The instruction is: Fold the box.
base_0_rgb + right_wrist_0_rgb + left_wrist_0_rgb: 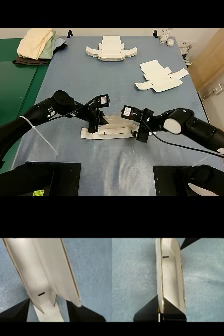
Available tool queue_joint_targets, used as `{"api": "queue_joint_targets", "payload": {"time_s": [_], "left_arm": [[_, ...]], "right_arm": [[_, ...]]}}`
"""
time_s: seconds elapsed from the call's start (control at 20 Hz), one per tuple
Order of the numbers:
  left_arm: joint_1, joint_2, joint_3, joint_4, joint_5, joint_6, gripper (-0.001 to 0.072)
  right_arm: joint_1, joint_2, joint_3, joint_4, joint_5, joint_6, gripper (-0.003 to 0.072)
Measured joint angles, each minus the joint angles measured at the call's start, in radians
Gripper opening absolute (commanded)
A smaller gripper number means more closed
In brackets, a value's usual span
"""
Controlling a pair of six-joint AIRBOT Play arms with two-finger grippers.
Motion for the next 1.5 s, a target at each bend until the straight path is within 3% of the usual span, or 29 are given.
{"api": "queue_joint_targets", "payload": {"time_s": [0.25,0.7,1.05,1.5], "left_arm": [[0.000,0.000,0.000,0.000,0.000,0.000,0.0017],[0.000,0.000,0.000,0.000,-0.006,0.000,0.0017],[0.000,0.000,0.000,0.000,0.000,0.000,0.0016],[0.000,0.000,0.000,0.000,-0.002,0.000,0.0017]], "right_arm": [[-0.097,-0.016,0.000,0.185,0.002,-0.265,0.0720],[-0.125,-0.090,-0.052,0.356,0.011,-0.463,0.0720],[-0.145,-0.100,-0.068,0.414,-0.037,-0.507,0.0720],[-0.149,-0.103,-0.069,0.419,-0.016,-0.556,0.0720]]}}
